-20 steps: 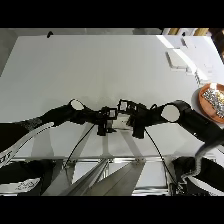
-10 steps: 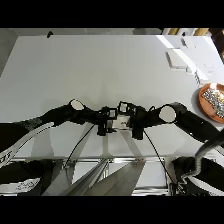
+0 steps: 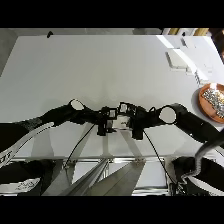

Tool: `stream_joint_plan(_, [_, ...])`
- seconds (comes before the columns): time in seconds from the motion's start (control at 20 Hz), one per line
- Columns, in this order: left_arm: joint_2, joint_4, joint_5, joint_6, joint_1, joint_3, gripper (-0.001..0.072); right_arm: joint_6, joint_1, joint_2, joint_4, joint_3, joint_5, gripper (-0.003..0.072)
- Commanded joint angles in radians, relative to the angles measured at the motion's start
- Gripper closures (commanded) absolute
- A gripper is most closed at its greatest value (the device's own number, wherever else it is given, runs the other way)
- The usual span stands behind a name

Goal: Fold the box and place the chain.

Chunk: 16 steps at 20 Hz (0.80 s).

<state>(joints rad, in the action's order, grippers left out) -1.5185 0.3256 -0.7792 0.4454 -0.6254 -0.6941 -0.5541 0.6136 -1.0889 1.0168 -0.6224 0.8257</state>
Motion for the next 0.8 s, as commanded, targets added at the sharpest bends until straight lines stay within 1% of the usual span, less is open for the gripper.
stream_joint_plan(0.0, [-0.001, 0.000, 0.000, 0.000, 0.000, -0.001, 0.0437, -0.076, -0.001, 0.058, 0.003, -0.010, -0.003, 0.0622])
stream_joint_plan(0.1, [-0.001, 0.000, 0.000, 0.000, 0.000, -0.001, 0.0437, -0.165, -0.001, 0.129, 0.082, -0.028, -0.003, 0.0622])
stream_joint_plan(0.2, [-0.001, 0.000, 0.000, 0.000, 0.000, -0.001, 0.0437, -0.322, -0.006, 0.195, 0.257, -0.035, -0.003, 0.0622])
stream_joint_plan(0.3, [-0.001, 0.000, 0.000, 0.000, 0.000, -0.001, 0.0437, -0.482, -0.063, 0.224, 0.396, -0.035, 0.029, 0.0622])
stream_joint_plan(0.35, [-0.001, 0.000, 0.001, 0.000, 0.000, -0.001, 0.0437, -0.533, -0.112, 0.221, 0.426, -0.034, 0.063, 0.0622])
stream_joint_plan(0.6, [-0.001, 0.000, 0.001, 0.000, 0.000, -0.001, 0.0437, -0.662, -0.409, 0.187, 0.437, 0.003, 0.237, 0.0626])
stream_joint_plan(0.75, [-0.001, 0.000, 0.000, 0.000, 0.000, -0.001, 0.0437, -0.742, -0.490, 0.181, 0.437, 0.043, 0.286, 0.0624])
